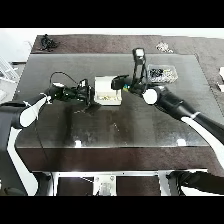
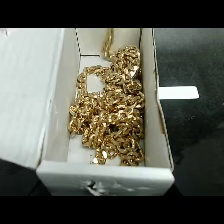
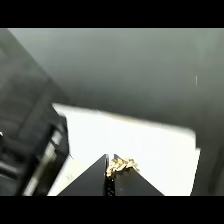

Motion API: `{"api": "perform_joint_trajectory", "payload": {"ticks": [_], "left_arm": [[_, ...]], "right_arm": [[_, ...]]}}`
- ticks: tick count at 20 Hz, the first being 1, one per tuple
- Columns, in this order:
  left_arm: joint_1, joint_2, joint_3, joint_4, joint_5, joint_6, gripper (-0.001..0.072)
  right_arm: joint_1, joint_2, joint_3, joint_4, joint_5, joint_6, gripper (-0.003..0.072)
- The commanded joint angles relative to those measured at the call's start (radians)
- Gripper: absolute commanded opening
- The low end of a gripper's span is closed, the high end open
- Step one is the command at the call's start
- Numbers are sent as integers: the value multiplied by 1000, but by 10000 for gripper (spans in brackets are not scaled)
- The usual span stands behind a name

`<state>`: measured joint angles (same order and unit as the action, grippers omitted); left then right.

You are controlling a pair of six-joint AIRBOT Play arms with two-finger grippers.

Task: Fold the box and place the chain.

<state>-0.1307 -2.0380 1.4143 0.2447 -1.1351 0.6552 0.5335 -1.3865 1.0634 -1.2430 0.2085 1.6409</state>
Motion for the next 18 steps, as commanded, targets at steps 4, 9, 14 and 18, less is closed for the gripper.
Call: {"api": "perform_joint_trajectory", "payload": {"ticks": [4,9,14,18], "left_arm": [[1,0,0,0,1,0,462],[1,0,0,0,1,0,462],[1,0,0,0,1,0,462],[1,0,0,0,1,0,462]], "right_arm": [[37,-148,-10,57,2,0,9],[33,-137,-10,53,15,-4,633],[24,73,-3,53,20,-223,631],[-126,127,103,57,254,-447,214]]}}
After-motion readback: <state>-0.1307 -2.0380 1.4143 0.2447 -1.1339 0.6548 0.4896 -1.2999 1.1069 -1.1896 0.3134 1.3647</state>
